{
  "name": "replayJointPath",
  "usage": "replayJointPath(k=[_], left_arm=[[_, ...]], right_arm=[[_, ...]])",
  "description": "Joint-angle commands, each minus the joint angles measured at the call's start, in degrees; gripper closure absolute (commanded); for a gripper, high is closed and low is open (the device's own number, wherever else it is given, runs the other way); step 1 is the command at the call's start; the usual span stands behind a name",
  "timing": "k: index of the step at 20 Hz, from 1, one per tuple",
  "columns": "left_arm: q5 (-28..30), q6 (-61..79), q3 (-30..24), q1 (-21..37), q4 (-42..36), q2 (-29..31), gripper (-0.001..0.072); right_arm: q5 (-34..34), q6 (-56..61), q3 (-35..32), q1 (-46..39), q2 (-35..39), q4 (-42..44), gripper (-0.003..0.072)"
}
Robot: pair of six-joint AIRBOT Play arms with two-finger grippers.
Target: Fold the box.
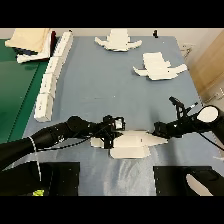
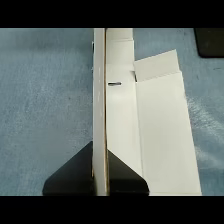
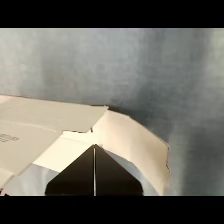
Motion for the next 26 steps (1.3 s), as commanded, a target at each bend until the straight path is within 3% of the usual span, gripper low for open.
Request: replayJointPath(k=[1, 6, 13, 18, 23, 26], left_arm=[[2.1, -0.1, -0.1, 0.0, -0.5, 0.2, 0.0697], [2.3, -0.1, -0.1, 0.0, -0.5, 1.1, 0.0696], [2.4, -0.1, -0.1, 0.0, -0.5, 1.1, 0.0696], [3.0, 0.0, -0.1, 0.0, -0.5, 1.1, 0.0696], [2.9, 0.0, -0.1, 0.0, -0.5, 1.1, 0.0696], [2.9, 0.0, -0.1, 0.0, -0.5, 1.1, 0.0695]], right_arm=[[-3.3, 0.7, -4.9, 0.8, 0.2, -0.2, 0.0683], [-10.3, 1.8, -7.9, 0.8, 0.1, -1.8, 0.0683], [-11.6, 3.2, -8.0, 0.8, 0.2, -4.5, 0.0683], [-4.0, -2.5, -4.0, 2.3, 5.1, 7.2, 0.0683], [7.8, 0.1, -1.0, 7.1, 11.4, 7.7, 0.0683], [8.2, -3.3, -1.0, 16.6, 14.5, 2.4, 0.0684]])
